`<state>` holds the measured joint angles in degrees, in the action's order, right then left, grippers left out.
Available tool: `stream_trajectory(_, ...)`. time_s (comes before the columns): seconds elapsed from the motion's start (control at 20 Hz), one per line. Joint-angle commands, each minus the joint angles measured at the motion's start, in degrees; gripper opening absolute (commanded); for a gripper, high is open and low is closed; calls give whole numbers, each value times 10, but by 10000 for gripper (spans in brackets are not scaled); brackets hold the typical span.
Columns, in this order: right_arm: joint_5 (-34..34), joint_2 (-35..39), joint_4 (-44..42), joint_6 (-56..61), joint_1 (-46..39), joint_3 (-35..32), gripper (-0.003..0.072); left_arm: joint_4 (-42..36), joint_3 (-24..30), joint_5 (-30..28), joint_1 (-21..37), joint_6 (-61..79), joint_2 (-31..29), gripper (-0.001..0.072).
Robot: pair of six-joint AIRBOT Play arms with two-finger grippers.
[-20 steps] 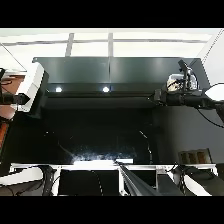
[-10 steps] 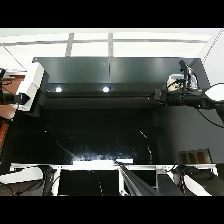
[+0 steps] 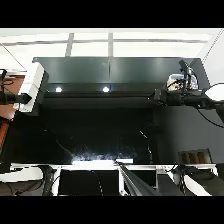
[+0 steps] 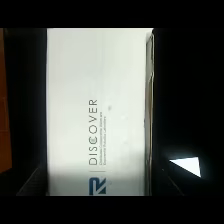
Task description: Fold the box and place the chain.
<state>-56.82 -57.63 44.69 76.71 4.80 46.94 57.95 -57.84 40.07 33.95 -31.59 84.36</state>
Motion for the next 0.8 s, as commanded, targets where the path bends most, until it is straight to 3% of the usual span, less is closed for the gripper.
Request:
stream_trajectory(0.0,-11,0,0,0,2,0,22,16,-22,4,-2,-45,-23,717)
stream_trajectory(0.25,-4,0,1,-21,-5,3,23,6,-69,87,-19,-84,-129,718)
stream_trajectory(0.4,-15,4,43,-34,-16,38,22,-53,-75,144,-70,-104,-202,679)
stream_trajectory(0.45,-25,11,76,-31,-14,60,21,-64,-75,167,-100,-141,-225,505)
stream_trajectory(0.5,-29,24,107,-22,-10,81,21,-63,-75,191,-133,-172,-245,220)
stream_trajectory(0.55,-21,43,154,-8,-2,96,21,-63,-75,216,-171,-190,-260,29)
stream_trajectory(0.65,-2,86,306,73,29,100,21,-45,-70,242,-258,-263,-279,24)
stream_trajectory(0.75,-8,112,471,178,69,83,22,21,-35,199,-359,-310,-303,22)
